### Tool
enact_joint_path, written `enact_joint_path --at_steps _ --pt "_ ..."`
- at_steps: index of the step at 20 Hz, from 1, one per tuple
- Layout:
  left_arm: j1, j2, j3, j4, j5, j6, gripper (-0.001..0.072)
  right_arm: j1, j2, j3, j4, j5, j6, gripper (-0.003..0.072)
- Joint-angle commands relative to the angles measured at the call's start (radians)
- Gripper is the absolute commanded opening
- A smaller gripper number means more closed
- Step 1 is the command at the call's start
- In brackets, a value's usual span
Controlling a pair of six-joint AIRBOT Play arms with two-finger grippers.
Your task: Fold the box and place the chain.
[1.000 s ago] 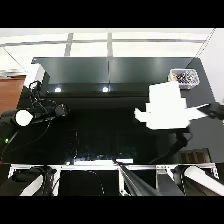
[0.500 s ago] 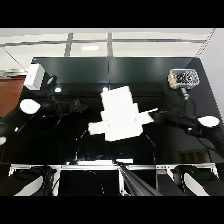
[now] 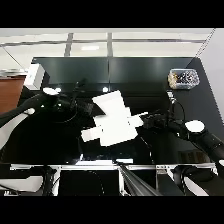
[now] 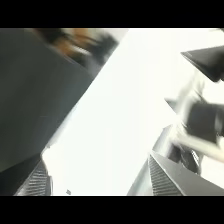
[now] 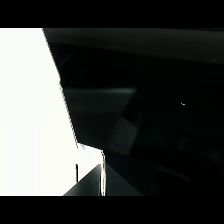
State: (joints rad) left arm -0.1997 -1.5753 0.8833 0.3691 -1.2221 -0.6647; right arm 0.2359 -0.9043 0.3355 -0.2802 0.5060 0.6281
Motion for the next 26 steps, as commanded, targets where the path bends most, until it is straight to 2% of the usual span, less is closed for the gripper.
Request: enact_joint_path --at_steps 1,2,5,6,7,9,11,12,13,14,16,18,19,20,21,23,25,26 --pt "-0.020 -0.117 0.067 0.009 -0.179 0.126 0.0603 0.011 0.001 -0.001 0.000 -0.013 0.003 0.0010" --pt "-0.029 -0.134 0.090 0.064 -0.190 0.126 0.0598 0.011 0.001 -0.001 0.000 -0.013 0.003 0.0010" --pt "-0.052 -0.163 0.152 0.174 -0.201 0.124 0.0428 0.011 0.001 -0.001 0.000 -0.013 0.003 0.0011" --pt "-0.053 -0.171 0.169 0.174 -0.201 0.126 0.0327 0.011 0.001 -0.001 0.000 -0.013 0.003 0.0011" --pt "-0.053 -0.176 0.186 0.174 -0.201 0.127 0.0311 0.011 0.001 -0.001 0.000 -0.013 0.003 0.0011" --pt "-0.053 -0.179 0.212 0.180 -0.204 0.143 0.0139 0.011 0.001 -0.001 -0.005 -0.014 0.003 0.0010" --pt "-0.053 -0.179 0.234 0.208 -0.214 0.143 0.0027 0.011 0.001 -0.001 -0.008 -0.032 0.003 0.0013" --pt "-0.053 -0.179 0.244 0.219 -0.223 0.143 0.0028 0.011 0.001 -0.001 -0.008 -0.050 0.003 0.0105" --pt "-0.053 -0.178 0.254 0.228 -0.230 0.140 0.0026 0.010 0.001 0.002 -0.009 -0.070 0.003 0.0495" --pt "-0.053 -0.175 0.262 0.235 -0.235 0.130 0.0025 0.003 0.002 0.011 -0.025 -0.073 0.003 0.0718" --pt "-0.058 -0.148 0.270 0.260 -0.228 0.087 0.0022 -0.040 0.018 0.080 -0.182 0.024 0.002 0.0714" --pt "-0.079 -0.079 0.261 0.328 -0.185 0.084 0.0020 -0.080 0.045 0.195 -0.452 0.204 -0.056 0.0712" --pt "-0.100 -0.025 0.239 0.368 -0.121 0.104 0.0020 -0.084 0.059 0.247 -0.601 0.291 -0.102 0.0712" --pt "-0.127 0.042 0.198 0.387 -0.006 0.129 0.0020 -0.084 0.070 0.290 -0.728 0.358 -0.138 0.0712" --pt "-0.155 0.105 0.144 0.367 0.110 0.174 0.0021 -0.084 0.075 0.311 -0.795 0.398 -0.140 0.0712" --pt "-0.224 0.212 0.021 0.288 0.319 0.370 0.0025 -0.077 0.073 0.308 -0.793 0.443 -0.150 0.0712" --pt "-0.282 0.246 -0.043 0.285 0.455 0.613 0.0025 -0.033 0.072 0.283 -0.791 0.451 -0.201 0.0712" --pt "-0.306 0.240 -0.053 0.285 0.489 0.698 0.0026 0.000 0.072 0.263 -0.782 0.448 -0.228 0.0712"
